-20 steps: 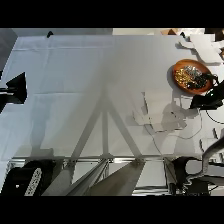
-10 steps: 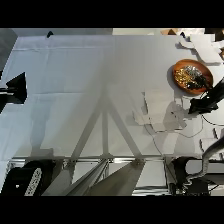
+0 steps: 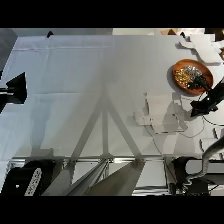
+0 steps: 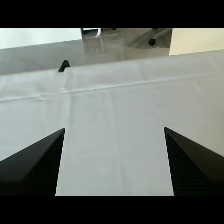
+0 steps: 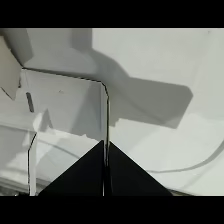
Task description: Fold the box and place the chain.
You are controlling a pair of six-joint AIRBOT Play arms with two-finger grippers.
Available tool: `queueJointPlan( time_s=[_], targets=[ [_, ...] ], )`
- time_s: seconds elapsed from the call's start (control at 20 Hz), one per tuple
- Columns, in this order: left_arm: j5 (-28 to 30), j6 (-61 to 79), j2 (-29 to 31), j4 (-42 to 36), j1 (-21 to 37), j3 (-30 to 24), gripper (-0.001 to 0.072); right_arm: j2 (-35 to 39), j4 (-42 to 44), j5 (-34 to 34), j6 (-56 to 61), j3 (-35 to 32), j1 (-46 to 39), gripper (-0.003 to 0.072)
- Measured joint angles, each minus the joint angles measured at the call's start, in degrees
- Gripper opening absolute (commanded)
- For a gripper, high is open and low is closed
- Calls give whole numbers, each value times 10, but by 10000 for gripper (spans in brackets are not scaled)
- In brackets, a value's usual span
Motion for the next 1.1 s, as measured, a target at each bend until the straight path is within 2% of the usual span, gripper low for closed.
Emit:
queueJointPlan(
  time_s=[0.2,0.4,0.55,0.75,0.95,1.1],
  targets=[
    [0,0,0,0,0,0,697,33,53,6,-15,0,17,3],
    [0,0,0,0,0,0,697,88,137,-30,-24,-4,65,3],
    [0,0,0,0,0,0,697,134,200,-75,-26,-32,121,2],
    [0,0,0,0,0,0,697,195,271,-183,-31,-121,213,3],
    [0,0,0,0,0,0,697,221,407,-342,-80,-226,316,2],
    [0,0,0,0,0,0,697,226,472,-469,-108,-284,390,2]
  ],
)
